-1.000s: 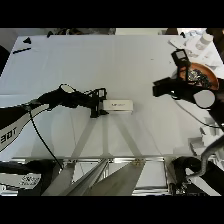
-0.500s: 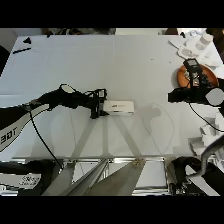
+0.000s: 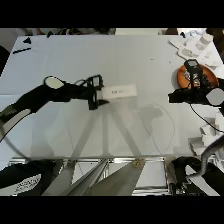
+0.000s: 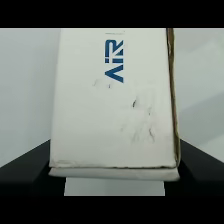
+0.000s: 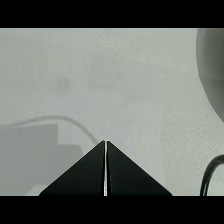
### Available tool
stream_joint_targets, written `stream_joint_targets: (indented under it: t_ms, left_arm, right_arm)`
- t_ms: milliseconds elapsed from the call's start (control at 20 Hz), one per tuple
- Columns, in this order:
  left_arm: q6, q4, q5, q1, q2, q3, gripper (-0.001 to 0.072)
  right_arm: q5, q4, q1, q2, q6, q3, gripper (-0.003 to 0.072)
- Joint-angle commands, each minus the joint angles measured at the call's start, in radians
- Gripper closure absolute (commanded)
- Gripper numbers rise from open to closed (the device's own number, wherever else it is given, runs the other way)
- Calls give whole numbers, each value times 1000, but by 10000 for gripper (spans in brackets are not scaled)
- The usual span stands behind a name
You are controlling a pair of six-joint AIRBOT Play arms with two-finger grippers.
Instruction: Fold the box and place the chain.
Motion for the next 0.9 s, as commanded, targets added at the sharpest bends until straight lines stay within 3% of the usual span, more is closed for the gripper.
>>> stream_joint_targets:
  t_ms: [0, 200, 300, 400, 500, 600, 850]
  left_arm:
    - [-261, 129, 217, 3, 192, 0, 700]
    - [-526, 176, 360, 91, 378, 0, 700]
    - [-684, 248, 360, 192, 427, 0, 700]
    - [-948, 408, 332, 318, 438, 0, 701]
    - [-1180, 595, 264, 441, 425, 0, 701]
    - [-1255, 740, 210, 543, 388, 0, 700]
    - [-1251, 753, 201, 673, 201, 0, 700]
  right_arm:
    - [1, 0, -1, 1, 0, 1, 670]
    - [1, 0, -1, 1, 0, 1, 670]
    - [1, 0, -1, 1, 0, 1, 670]
    - [1, 0, -1, 1, 0, 1, 670]
    - [1, 0, -1, 1, 0, 1, 670]
    - [0, 0, -1, 1, 0, 1, 670]
    - [0, 0, -1, 1, 0, 1, 670]
